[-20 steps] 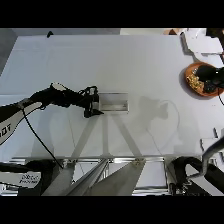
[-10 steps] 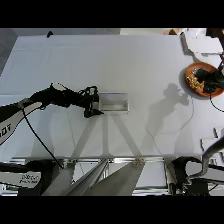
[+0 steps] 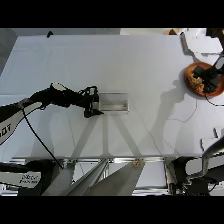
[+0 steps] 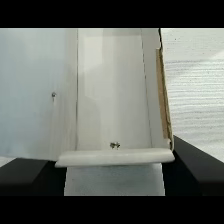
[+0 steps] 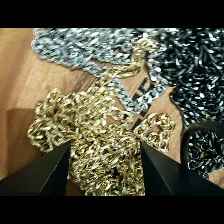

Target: Fold the box and place the chain.

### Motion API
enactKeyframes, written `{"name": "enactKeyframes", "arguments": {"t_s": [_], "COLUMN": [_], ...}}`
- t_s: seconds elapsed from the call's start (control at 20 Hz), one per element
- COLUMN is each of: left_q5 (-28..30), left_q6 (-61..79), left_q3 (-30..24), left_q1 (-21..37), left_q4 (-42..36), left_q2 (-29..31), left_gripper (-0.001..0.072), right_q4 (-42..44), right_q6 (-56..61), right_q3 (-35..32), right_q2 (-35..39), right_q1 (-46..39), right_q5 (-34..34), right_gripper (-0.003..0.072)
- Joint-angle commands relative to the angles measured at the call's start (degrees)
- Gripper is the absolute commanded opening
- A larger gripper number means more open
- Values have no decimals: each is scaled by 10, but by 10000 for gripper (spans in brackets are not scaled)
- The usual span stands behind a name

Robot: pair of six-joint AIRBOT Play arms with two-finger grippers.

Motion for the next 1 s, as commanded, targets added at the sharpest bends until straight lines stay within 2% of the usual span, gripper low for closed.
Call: {"name": "enactKeyframes", "arguments": {"t_s": [0.0,0.3,0.35,0.4,0.45,0.5,0.55,0.6,0.8,0.95], "left_q5": [0,0,0,0,0,0,0,0,0,0], "left_q6": [0,0,0,0,0,0,0,0,0,0], "left_q3": [0,0,0,0,0,0,0,0,0,0], "left_q1": [0,0,0,0,0,0,0,0,0,0], "left_q4": [0,0,0,0,0,0,0,0,0,0], "left_q2": [0,0,0,0,0,0,0,0,0,0], "left_gripper": [276,276,276,276,276,276,276,276,276,276], "right_q4": [35,116,120,121,120,119,118,119,141,136], "right_q6": [10,-9,-9,-9,-9,-9,-10,-23,-76,-112], "right_q3": [9,9,9,9,9,9,9,9,9,9], "right_q2": [-18,-33,-35,-36,-37,-37,-37,-37,-29,7], "right_q1": [-19,-19,-19,-19,-19,-19,-19,-19,-18,-12], "right_q5": [18,20,21,22,22,19,15,15,18,30], "right_gripper": [479,474,467,429,375,281,117,9,11,10]}}
